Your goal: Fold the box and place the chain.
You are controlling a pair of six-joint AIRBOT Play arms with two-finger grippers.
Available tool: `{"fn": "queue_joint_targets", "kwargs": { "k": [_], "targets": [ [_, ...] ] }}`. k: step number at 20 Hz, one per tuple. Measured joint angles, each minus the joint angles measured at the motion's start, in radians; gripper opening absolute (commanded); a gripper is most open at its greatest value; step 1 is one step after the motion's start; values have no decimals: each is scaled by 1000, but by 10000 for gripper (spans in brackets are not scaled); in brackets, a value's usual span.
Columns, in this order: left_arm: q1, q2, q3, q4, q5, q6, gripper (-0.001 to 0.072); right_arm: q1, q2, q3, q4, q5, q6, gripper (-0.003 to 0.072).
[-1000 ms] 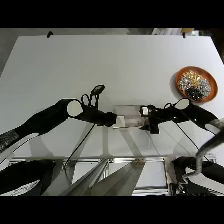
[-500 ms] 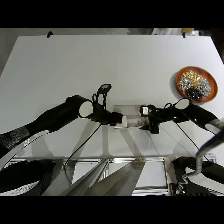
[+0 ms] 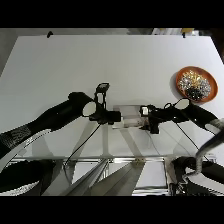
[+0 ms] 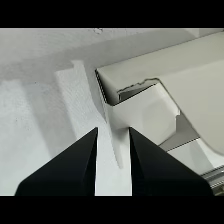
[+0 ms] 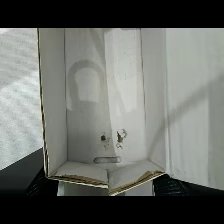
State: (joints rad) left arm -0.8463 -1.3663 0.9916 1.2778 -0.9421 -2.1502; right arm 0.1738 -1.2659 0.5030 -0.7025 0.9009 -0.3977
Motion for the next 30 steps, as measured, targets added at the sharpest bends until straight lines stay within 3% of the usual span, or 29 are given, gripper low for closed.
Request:
{"fn": "queue_joint_targets", "kwargs": {
  "k": [8,20,22,28,29,30],
  "targets": [
    [-47,-98,120,101,-125,-181,204,0,0,0,0,1,0,341],
    [-111,-243,244,179,-229,-302,198,0,0,0,0,1,0,341],
    [-116,-263,254,182,-230,-314,144,0,0,0,0,1,0,341],
    [-127,-302,264,189,-235,-347,121,0,0,0,0,1,0,341],
    [-129,-307,264,189,-235,-350,40,0,0,0,0,1,0,341],
    [-130,-310,265,190,-236,-354,8,0,0,0,0,2,1,341]
  ]
}}
